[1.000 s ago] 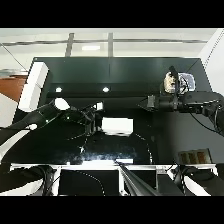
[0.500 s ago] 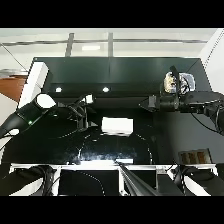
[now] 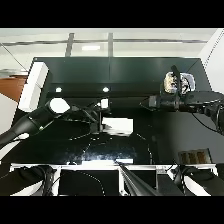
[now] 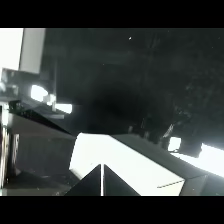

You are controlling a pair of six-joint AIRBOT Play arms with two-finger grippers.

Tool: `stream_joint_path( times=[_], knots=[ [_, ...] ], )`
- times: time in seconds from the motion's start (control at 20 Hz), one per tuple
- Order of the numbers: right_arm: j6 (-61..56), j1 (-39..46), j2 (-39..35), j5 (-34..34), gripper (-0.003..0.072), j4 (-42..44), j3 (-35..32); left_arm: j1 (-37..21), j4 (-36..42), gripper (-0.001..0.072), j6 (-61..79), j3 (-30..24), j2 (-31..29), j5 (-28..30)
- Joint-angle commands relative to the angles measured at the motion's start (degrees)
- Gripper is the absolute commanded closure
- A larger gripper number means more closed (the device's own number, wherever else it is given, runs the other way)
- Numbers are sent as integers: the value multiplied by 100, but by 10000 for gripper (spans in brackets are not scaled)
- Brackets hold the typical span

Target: Fold the box and place the chain.

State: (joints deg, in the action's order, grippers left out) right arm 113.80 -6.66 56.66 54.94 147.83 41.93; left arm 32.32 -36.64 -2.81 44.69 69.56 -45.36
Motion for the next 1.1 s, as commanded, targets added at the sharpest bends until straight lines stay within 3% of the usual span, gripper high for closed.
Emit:
stream_joint_path(
  times=[0.0, 0.35, 0.65, 1.05],
  knots=[
    [0, 129, -2, -44, 660, -4, 2, 186, 133, 4, -15, 245, 361, 66],
    [0, 170, -2, -42, 660, -52, 2, 205, 87, 3, -17, 461, 647, -308],
    [0, 168, -2, -48, 660, -133, 2, 205, -444, 3, -17, 459, 684, -223],
    [0, 168, -2, -48, 660, -133, 2, 387, -422, 3, -17, 459, 787, -223]
  ],
)
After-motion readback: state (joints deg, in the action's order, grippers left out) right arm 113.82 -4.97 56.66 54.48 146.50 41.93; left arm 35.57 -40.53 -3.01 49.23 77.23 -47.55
